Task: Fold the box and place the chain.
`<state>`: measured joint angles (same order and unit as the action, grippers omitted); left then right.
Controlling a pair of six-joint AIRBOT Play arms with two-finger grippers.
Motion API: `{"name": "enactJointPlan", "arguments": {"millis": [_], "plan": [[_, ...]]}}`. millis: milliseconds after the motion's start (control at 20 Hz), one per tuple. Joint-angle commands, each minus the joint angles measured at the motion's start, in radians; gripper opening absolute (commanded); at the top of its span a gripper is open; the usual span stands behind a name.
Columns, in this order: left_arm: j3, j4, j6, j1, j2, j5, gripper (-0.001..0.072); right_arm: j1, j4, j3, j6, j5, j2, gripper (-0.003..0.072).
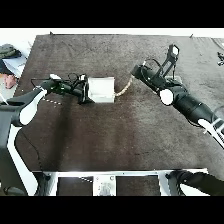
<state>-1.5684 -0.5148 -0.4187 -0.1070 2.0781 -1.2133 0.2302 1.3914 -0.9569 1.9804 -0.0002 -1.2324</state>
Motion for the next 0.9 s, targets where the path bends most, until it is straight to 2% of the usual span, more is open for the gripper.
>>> {"name": "enactJointPlan", "arguments": {"millis": [0,150,600,850], "plan": [[0.0,0.0,0.0,0.001,0.001,0.0,0.0467,0.132,-0.005,-0.031,-0.008,-0.077,0.057,-0.0012],[0.0,0.0,0.0,0.001,0.001,0.0,0.0467,0.207,-0.004,-0.079,-0.009,-0.167,0.018,-0.0012],[0.0,0.0,0.0,0.001,0.001,0.0,0.0467,0.252,-0.005,-0.148,0.013,-0.185,-0.192,-0.0012],[0.0,0.0,0.0,0.001,0.001,0.0,0.0467,0.252,-0.005,-0.148,0.033,-0.213,-0.236,-0.0012]]}}
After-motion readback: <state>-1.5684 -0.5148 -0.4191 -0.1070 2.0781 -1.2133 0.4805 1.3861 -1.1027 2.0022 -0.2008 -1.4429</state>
